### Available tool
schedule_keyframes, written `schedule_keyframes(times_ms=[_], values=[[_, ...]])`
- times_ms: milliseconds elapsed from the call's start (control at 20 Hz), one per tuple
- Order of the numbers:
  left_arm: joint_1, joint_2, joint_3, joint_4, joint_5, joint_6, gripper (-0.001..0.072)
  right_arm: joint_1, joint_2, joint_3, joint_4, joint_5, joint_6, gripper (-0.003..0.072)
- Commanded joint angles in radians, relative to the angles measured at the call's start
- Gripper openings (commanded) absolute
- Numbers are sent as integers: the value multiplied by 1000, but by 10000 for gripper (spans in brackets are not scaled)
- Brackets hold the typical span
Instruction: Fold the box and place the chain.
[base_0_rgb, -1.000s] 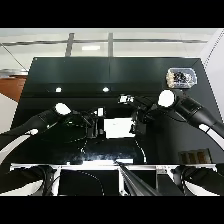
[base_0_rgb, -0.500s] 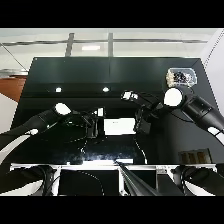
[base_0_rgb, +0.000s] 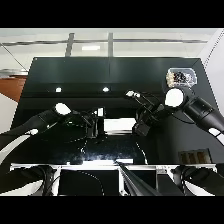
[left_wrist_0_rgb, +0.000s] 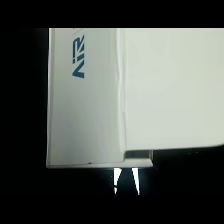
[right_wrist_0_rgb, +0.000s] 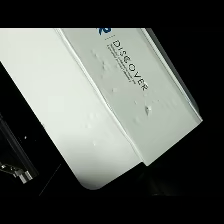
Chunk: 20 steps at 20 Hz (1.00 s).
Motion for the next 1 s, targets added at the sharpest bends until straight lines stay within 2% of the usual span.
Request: schedule_keyframes(times_ms=[0, 250, 300, 350, 400, 450, 550, 700, 950], values=[[0, 0, -1, 0, 0, 0, 393, -1, 0, -5, 13, 27, 45, 565], [0, 0, -1, 0, 0, 0, 394, -7, 1, -4, 51, 136, 45, 564], [0, 0, -1, 0, 0, 0, 393, -18, 1, -4, 93, 172, 45, 528], [0, 0, -1, 0, 0, 0, 394, -29, 1, -4, 144, 200, 42, 342], [0, 0, -1, 0, 0, 0, 394, -40, 1, -4, 203, 221, 19, 113], [0, 0, -1, 0, 0, 0, 394, -48, 1, -4, 257, 226, -18, 25], [0, 0, -1, 0, 0, 0, 394, -52, 1, -4, 329, 174, -69, 27], [0, 0, -1, 0, 0, 0, 393, -52, -1, -4, 334, 75, -92, 20], [0, 0, -1, 0, 0, 0, 394, -52, -64, -4, 331, 36, -116, 20]])
